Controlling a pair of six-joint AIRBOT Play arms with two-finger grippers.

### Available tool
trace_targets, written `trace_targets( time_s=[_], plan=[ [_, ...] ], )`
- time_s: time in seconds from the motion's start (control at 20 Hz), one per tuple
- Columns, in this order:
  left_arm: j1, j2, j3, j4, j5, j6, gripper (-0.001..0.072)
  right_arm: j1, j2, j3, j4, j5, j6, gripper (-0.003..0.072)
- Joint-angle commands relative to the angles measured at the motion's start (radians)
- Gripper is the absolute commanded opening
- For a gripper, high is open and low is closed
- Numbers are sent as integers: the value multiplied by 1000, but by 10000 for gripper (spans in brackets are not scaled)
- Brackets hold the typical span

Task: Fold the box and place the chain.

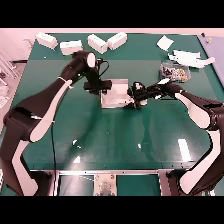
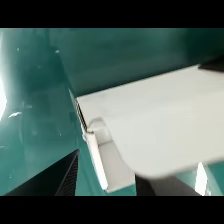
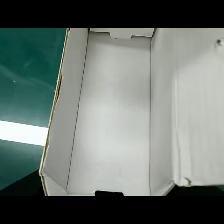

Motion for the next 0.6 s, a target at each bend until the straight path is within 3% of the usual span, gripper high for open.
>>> trace_targets(
  time_s=[0.0, 0.2, 0.35, 0.5, 0.55],
  plan=[
    [52, 26, 4, -62, -103, 142, 389, 0, 1, 0, 1, 1, 1, 577],
    [129, 39, 3, -86, -153, 420, 389, 0, 1, 0, 1, 1, 1, 577],
    [232, 40, -60, -285, -142, 633, 387, 0, 1, 0, 1, 1, 1, 577],
    [288, 39, -153, -358, 22, 829, 397, 0, 1, 0, 1, 1, 1, 577],
    [289, 39, -176, -361, 18, 983, 614, 0, 1, 0, 1, 1, 1, 577]
  ],
)
